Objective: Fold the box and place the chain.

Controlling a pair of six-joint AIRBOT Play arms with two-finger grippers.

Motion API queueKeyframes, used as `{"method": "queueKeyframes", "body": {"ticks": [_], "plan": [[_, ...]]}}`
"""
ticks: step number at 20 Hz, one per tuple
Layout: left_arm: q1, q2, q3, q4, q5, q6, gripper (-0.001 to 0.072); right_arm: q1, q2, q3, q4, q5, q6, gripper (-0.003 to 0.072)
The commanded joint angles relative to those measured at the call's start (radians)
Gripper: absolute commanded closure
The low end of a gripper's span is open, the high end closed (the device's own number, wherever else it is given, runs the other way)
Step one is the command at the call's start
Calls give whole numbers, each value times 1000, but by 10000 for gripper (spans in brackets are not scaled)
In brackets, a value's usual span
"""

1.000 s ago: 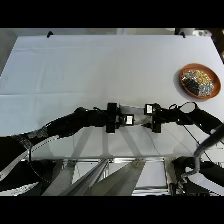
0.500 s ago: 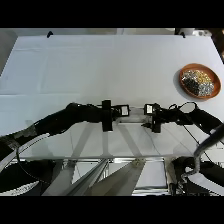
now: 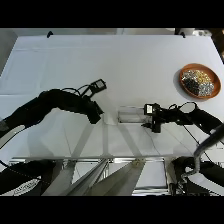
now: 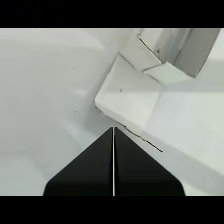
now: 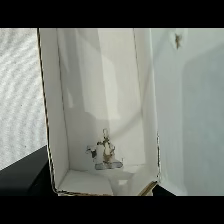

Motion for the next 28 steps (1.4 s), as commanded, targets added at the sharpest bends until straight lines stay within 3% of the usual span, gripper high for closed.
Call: {"method": "queueKeyframes", "body": {"ticks": [1,5,10,13,28], "plan": [[86,22,-15,-77,35,-141,704,0,0,0,0,0,0,249],[77,-32,-88,-142,-12,-226,703,0,0,0,0,0,0,249],[19,-174,-92,-268,-38,-273,704,0,0,0,0,0,0,249],[-20,-219,-92,-278,-38,-288,705,0,0,0,0,0,0,249],[-106,-183,-51,-283,-105,-305,688,0,0,0,0,0,0,249]]}}
